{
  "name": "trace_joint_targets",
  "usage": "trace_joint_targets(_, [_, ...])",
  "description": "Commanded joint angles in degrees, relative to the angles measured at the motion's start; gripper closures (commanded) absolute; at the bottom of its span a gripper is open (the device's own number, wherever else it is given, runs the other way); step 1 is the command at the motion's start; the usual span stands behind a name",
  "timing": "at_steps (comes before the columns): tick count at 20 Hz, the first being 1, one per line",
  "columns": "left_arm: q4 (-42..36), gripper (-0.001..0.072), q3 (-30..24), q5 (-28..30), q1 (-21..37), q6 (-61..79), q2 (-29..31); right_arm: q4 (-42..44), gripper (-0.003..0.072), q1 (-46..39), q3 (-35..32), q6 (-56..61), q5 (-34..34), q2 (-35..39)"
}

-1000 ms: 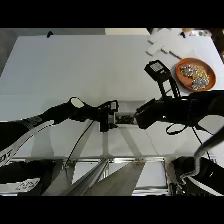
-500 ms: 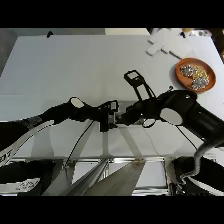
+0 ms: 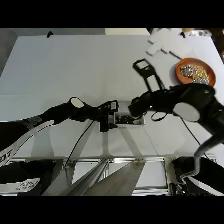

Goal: Fold the box and place the chain.

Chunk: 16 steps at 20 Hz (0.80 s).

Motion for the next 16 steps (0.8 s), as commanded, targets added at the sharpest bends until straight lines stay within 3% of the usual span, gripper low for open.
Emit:
trace_joint_targets(1, [0.0,0.0480,0.0,0.0,0.0,0.0,0.0,-4.2,0.0457,-9.3,1.4,-0.3,3.3,1.8])
trace_joint_targets(7, [0.0,0.0480,0.0,0.0,0.0,0.0,0.0,-5.6,0.0457,-23.1,1.4,-0.4,3.8,-5.1])
trace_joint_targets(16, [0.0,0.0480,0.0,0.0,0.0,0.0,0.0,-5.6,0.0469,-23.8,1.4,-3.3,2.3,-22.3])
